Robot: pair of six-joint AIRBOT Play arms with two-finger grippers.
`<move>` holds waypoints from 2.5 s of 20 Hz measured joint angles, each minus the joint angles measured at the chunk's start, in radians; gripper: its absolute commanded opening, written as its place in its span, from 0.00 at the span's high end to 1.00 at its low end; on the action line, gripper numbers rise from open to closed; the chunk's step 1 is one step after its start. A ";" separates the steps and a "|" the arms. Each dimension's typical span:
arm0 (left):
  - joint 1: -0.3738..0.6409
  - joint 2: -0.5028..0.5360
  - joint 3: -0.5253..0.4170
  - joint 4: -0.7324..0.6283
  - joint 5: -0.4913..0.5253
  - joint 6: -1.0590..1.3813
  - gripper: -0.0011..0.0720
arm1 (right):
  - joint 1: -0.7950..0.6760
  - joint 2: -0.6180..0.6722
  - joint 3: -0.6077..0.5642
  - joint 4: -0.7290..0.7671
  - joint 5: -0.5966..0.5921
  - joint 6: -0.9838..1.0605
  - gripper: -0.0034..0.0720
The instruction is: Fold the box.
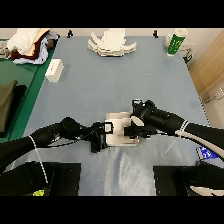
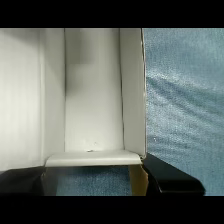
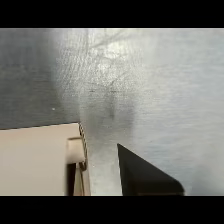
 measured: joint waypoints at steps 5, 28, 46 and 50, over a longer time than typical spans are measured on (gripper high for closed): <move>0.000 0.000 0.000 0.000 0.000 0.000 0.33 | 0.000 0.054 0.019 0.026 0.027 -0.016 0.43; 0.000 0.000 0.000 0.000 -0.001 0.000 0.33 | -0.765 -0.275 0.099 1.289 0.143 -1.141 0.95; 0.000 0.000 0.000 0.000 -0.001 0.000 0.33 | -0.240 0.269 -0.200 0.858 -0.316 -1.575 0.95; 0.000 0.000 0.000 0.000 -0.001 0.000 0.33 | -0.096 0.393 -0.315 0.724 -0.591 -1.667 0.95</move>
